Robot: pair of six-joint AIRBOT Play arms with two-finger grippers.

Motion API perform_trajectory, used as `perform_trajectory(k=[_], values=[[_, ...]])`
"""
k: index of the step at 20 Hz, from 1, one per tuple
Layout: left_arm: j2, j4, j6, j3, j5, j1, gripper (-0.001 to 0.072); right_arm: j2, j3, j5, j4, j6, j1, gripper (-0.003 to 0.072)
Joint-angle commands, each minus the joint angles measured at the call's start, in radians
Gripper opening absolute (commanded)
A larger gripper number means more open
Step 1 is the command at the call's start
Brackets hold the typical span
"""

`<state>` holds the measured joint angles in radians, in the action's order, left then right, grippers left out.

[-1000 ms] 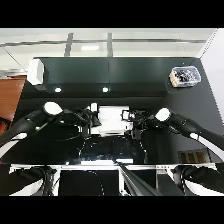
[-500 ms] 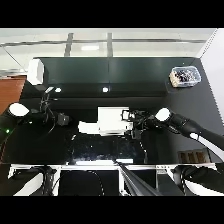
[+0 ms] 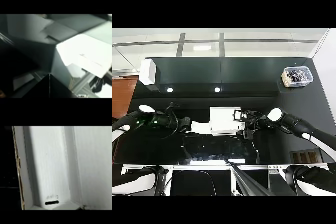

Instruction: Fold the box and place the chain.

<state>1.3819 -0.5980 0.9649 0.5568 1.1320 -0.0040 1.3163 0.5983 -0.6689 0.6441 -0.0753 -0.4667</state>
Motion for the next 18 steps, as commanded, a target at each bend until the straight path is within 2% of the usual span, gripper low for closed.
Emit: perform_trajectory(k=[1,2,3,4,5,8,10,14,16,18], values=[[0.026,0.023,-0.043,0.068,0.026,-0.09,0.0028,0.001,0.001,0.0,0.0,0.0,-0.001,0.0432],[0.026,0.025,-0.043,0.093,0.043,-0.09,0.0038,0.0,0.001,0.0,0.0,0.0,-0.001,0.0432],[0.026,0.027,-0.043,0.116,0.067,-0.088,0.0155,0.001,0.001,0.0,0.0,0.0,-0.001,0.0432],[0.026,0.026,-0.043,0.14,0.093,-0.089,0.0389,0.0,0.001,0.0,0.0,0.0,-0.001,0.0432],[0.026,0.027,-0.042,0.159,0.112,-0.091,0.0559,0.0,0.001,0.0,0.0,0.0,-0.001,0.0432],[0.026,0.027,-0.018,0.19,0.131,-0.137,0.0572,0.0,0.001,0.0,0.0,0.0,-0.001,0.0432],[0.026,0.026,0.018,0.197,0.099,-0.196,0.0474,0.001,0.001,0.0,0.0,0.0,-0.001,0.0432],[0.025,-0.087,0.201,0.257,0.011,-0.286,0.0459,0.0,0.001,0.0,0.0,0.0,-0.001,0.0432],[0.025,-0.118,0.262,0.288,-0.025,-0.328,0.0406,0.001,0.001,0.0,0.0,0.0,-0.001,0.0432],[0.025,-0.195,0.349,0.318,-0.037,-0.372,0.0397,0.0,0.001,0.0,0.0,0.0,-0.001,0.0432]])
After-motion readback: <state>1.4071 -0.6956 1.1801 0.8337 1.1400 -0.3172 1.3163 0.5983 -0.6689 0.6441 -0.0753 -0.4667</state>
